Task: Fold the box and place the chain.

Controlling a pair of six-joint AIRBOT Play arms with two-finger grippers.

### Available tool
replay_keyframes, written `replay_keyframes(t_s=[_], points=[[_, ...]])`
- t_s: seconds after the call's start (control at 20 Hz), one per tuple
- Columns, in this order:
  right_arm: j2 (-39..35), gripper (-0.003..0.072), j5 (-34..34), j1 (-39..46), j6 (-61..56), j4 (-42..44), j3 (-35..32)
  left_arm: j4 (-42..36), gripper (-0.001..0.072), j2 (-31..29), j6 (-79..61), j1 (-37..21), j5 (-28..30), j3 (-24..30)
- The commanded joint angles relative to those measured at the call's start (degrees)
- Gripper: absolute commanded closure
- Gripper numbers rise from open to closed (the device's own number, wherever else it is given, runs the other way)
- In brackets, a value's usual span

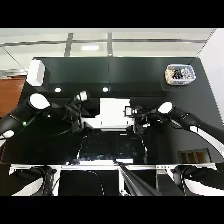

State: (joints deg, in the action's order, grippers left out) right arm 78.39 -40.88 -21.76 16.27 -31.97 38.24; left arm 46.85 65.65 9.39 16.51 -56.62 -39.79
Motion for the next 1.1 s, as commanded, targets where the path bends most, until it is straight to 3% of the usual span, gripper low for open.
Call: replay_keyframes(t_s=[0.0,0.1,0.2,0.45,0.5,0.6,0.65,0.8,0.9,1.05], points=[[0.04,0.0496,-0.04,-0.04,-0.02,0.0,0.0,1.79,0.0003,0.9,-13.92,2.1,9.22,3.69],[0.04,0.0496,-0.02,-0.04,-0.02,0.0,0.0,-1.64,0.001,2.73,-13.92,2.71,11.39,2.84],[0.04,0.0496,-0.04,-0.04,-0.02,0.0,0.0,-5.88,0.0013,6.1,-14.21,2.71,6.91,0.59],[0.02,0.0496,-0.02,-0.04,-0.02,0.0,0.0,-5.77,0.0031,9.92,-15.19,3.23,6.36,-1.95],[0.04,0.0496,-0.02,-0.04,-0.02,0.0,0.0,-5.77,0.0091,9.92,-15.15,3.37,5.9,-1.97],[0.04,0.0496,-0.02,-0.04,-0.02,0.0,0.0,-5.97,0.0378,9.92,-15.17,3.63,4.9,-2.01],[0.04,0.0496,-0.02,-0.04,-0.02,0.0,0.0,-6.23,0.0476,9.92,-15.19,4.0,5.16,-2.01],[0.04,0.0496,-0.02,-0.04,-0.02,0.0,0.0,-7.43,0.0496,9.92,-15.17,4.83,5.51,-2.01],[0.04,0.0496,-0.02,-0.04,-0.02,0.0,0.0,-8.35,0.0562,10.05,-15.19,5.7,5.73,-2.01],[0.04,0.0496,-0.02,-0.04,-0.02,0.0,0.0,-10.36,0.0558,11.39,-15.19,7.56,8.33,-2.01]])
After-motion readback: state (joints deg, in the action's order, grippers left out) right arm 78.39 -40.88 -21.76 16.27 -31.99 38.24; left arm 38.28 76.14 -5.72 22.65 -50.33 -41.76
